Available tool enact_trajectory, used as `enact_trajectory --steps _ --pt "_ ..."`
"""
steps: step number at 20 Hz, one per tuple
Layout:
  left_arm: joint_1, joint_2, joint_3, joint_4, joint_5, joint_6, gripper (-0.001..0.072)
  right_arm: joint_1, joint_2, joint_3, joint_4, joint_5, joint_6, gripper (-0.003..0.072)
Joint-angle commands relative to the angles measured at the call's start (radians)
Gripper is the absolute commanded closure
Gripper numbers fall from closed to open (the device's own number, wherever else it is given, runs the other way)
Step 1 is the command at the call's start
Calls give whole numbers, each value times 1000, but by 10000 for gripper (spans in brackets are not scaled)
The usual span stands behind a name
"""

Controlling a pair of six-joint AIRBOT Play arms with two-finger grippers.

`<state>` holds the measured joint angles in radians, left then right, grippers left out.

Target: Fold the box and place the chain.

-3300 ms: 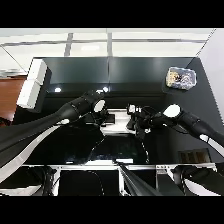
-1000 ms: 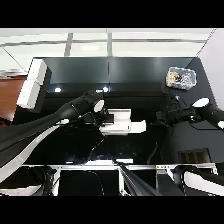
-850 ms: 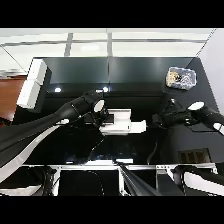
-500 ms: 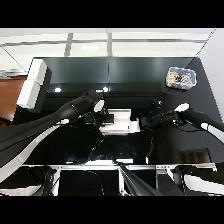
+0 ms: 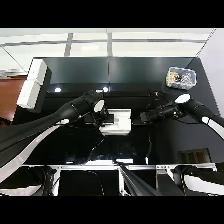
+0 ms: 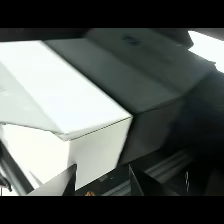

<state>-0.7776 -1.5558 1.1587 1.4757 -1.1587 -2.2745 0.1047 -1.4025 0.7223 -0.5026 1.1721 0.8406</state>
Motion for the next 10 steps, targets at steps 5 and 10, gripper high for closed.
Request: enact_trajectory --steps 5,10 --pt "1 0 0 0 0 0 682 1 1 23 3 89 27 201" --pt "1 0 0 0 0 0 682 12 1 37 8 89 47 180"
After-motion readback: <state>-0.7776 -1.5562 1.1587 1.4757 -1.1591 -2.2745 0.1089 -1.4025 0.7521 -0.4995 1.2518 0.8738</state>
